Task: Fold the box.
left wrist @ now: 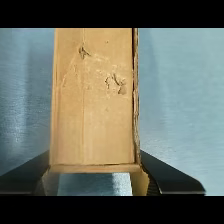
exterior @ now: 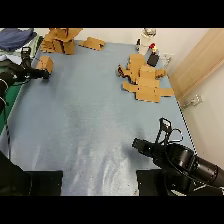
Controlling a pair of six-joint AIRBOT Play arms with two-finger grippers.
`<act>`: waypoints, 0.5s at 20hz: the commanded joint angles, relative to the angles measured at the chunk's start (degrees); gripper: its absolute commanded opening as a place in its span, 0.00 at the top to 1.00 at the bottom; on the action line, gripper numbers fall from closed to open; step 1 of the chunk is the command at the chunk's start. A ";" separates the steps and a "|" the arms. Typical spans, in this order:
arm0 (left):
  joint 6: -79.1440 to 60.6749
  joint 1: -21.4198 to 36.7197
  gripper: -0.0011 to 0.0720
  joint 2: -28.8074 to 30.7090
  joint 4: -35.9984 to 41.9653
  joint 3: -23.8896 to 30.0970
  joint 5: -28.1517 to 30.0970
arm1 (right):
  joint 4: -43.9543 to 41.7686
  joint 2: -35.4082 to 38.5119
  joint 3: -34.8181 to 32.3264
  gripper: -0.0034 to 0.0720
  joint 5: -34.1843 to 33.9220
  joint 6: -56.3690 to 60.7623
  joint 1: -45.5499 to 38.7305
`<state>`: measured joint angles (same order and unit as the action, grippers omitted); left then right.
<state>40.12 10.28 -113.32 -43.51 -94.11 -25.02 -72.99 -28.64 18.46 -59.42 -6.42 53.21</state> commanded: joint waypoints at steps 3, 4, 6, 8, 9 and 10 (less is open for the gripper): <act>4.50 -0.66 0.34 -2.89 -11.02 -3.28 -0.66 | 0.61 0.02 0.04 0.95 0.66 0.61 -0.02; 4.52 -0.66 0.34 -2.89 -10.99 -3.28 -1.01 | 0.63 0.02 0.04 0.95 0.68 0.61 -0.02; 4.50 -0.79 0.22 -2.86 -10.99 -3.28 -2.25 | 0.63 0.02 0.04 0.95 0.70 0.61 -0.02; 4.50 -1.05 0.04 -2.84 -10.97 -3.34 -2.47 | 0.63 0.02 0.04 0.95 0.87 0.61 -0.02; 4.66 -0.98 0.04 -2.67 -10.97 -3.48 -3.28 | 0.61 0.02 0.04 0.95 1.11 0.61 -0.02; 5.55 -0.81 0.04 -2.36 -10.99 -3.69 -4.28 | 0.63 0.04 0.04 0.95 1.11 0.61 -0.02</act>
